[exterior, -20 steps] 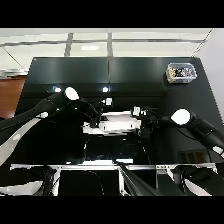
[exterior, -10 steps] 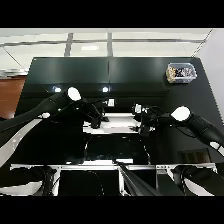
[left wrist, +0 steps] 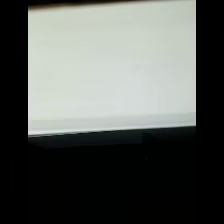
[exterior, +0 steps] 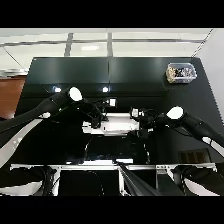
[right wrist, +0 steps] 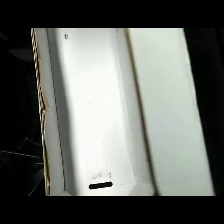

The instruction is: Fold the box and place the chain.

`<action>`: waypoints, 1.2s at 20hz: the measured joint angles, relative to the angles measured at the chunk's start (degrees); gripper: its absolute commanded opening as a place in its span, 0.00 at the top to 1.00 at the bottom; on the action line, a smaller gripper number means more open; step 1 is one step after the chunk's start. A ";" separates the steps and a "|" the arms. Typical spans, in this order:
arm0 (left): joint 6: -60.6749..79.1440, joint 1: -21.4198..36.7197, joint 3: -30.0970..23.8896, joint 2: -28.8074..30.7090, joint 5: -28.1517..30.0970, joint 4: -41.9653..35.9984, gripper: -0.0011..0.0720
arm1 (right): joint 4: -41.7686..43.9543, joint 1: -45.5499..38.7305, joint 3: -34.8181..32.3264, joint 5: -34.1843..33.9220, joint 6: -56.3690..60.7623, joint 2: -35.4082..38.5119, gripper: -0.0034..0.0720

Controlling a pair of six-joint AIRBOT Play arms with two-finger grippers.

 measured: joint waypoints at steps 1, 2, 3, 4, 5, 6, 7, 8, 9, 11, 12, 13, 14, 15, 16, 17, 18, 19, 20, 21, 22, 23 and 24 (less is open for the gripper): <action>-0.15 0.00 0.00 0.00 0.00 0.07 0.95 | 0.20 0.00 -0.07 0.00 -0.46 -0.42 0.02; -0.15 0.00 0.00 0.00 0.00 0.24 0.95 | 0.33 0.00 -0.09 0.00 -0.90 -0.85 0.02; -0.17 0.00 0.00 0.00 0.02 0.26 0.95 | 0.39 0.00 -0.13 -0.07 -1.27 -1.31 0.02; -0.20 0.00 0.00 0.00 0.02 0.28 0.95 | 0.42 0.00 -0.15 -0.13 -1.64 -1.75 0.02; -0.22 0.00 0.00 0.00 0.04 0.37 0.95 | 0.50 0.00 -0.20 -0.22 -2.03 -2.19 0.02; -0.35 0.00 0.00 0.00 0.04 0.39 0.95 | 0.50 0.00 -0.20 -0.20 -2.40 -2.64 0.02; -0.35 0.00 0.00 0.00 0.04 0.42 0.95 | 0.52 0.00 -0.20 -0.22 -2.56 -3.06 0.02; -0.35 0.00 0.00 0.00 0.04 0.42 0.95 | 0.50 0.00 -0.20 -0.26 -2.73 -3.43 0.02; -0.35 0.00 0.00 0.00 0.07 0.44 0.95 | 0.50 0.00 -0.20 -0.33 -2.89 -3.78 0.02; -0.35 0.00 0.00 0.00 0.07 0.44 0.95 | 0.48 0.00 -0.24 -0.50 -2.97 -4.33 0.02; -0.35 0.00 0.00 0.00 0.09 0.44 0.95 | 0.48 0.00 -0.24 -0.66 -3.06 -4.48 0.02; -0.35 0.00 0.00 0.00 0.15 0.44 0.95 | 0.55 0.00 -0.24 -0.72 -3.10 -4.59 0.02; -0.35 0.00 0.00 0.00 0.22 0.44 0.95 | 0.52 0.00 -0.24 -0.76 -3.13 -4.70 0.02; -0.35 0.00 0.00 0.00 0.31 0.44 0.95 | 0.57 0.00 -0.24 -0.94 -3.13 -4.72 0.02; -0.33 0.00 0.00 0.00 0.61 0.44 0.95 | 0.57 0.00 -0.24 -0.94 -3.15 -4.79 0.02; -0.33 0.00 0.00 0.00 0.70 0.44 0.95 | 0.57 0.00 -0.24 -0.96 -3.17 -4.81 0.02; -0.33 0.00 0.00 0.00 0.81 0.44 0.95 | 0.59 0.00 -0.24 -1.01 -3.17 -4.83 0.02; -0.33 -0.02 0.00 0.00 0.90 0.46 0.95 | 0.59 0.00 -0.24 -1.03 -3.19 -4.83 0.02; -0.33 -0.02 0.00 0.00 1.01 0.44 0.95 | 0.59 0.02 -0.24 -1.03 -3.21 -4.85 0.02; -0.33 -0.02 0.00 0.00 1.07 0.46 0.95 | 0.61 0.02 -0.24 -1.07 -3.30 -4.90 0.02; -0.33 -0.02 0.00 0.00 1.07 0.46 0.95 | 0.59 0.02 -0.24 -1.07 -3.30 -4.90 0.02; -0.33 -0.02 0.00 0.00 1.09 0.46 0.95 | 0.59 0.07 -0.24 -1.07 -3.30 -4.90 0.02; -0.33 -0.02 0.00 0.00 1.11 0.46 0.95 | 0.57 0.09 -0.24 -1.09 -3.30 -4.90 0.02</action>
